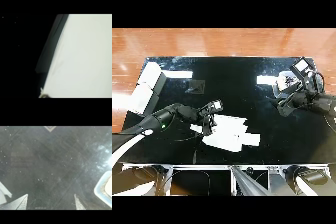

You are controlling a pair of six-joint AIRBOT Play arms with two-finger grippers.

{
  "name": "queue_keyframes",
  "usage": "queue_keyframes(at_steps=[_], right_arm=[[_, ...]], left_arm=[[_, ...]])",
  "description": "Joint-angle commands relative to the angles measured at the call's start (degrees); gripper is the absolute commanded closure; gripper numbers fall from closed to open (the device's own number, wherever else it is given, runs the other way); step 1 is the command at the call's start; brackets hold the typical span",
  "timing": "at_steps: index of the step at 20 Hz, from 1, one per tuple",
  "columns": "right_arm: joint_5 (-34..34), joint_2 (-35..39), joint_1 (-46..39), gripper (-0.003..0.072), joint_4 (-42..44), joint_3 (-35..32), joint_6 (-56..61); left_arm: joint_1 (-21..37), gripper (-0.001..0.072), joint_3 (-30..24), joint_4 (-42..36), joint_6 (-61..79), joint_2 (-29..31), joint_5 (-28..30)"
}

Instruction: Fold the box and place the chain.

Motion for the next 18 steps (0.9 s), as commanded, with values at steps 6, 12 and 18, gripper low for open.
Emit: queue_keyframes(at_steps=[6, 12, 18], right_arm=[[-0.83, 0.02, 0.00, -0.0034, 0.72, 0.07, 0.02], [2.19, 0.00, 0.02, -0.0034, 5.95, 0.07, -2.99], [9.07, -3.15, 0.50, -0.0034, 14.36, -4.28, -26.36]], left_arm=[[1.64, 0.0692, -0.02, -4.28, -0.26, 2.64, 3.13], [2.03, 0.0693, -0.31, -9.35, 2.62, 2.62, 1.46], [2.10, 0.0691, -0.66, -8.81, 10.38, 0.37, 0.74]])
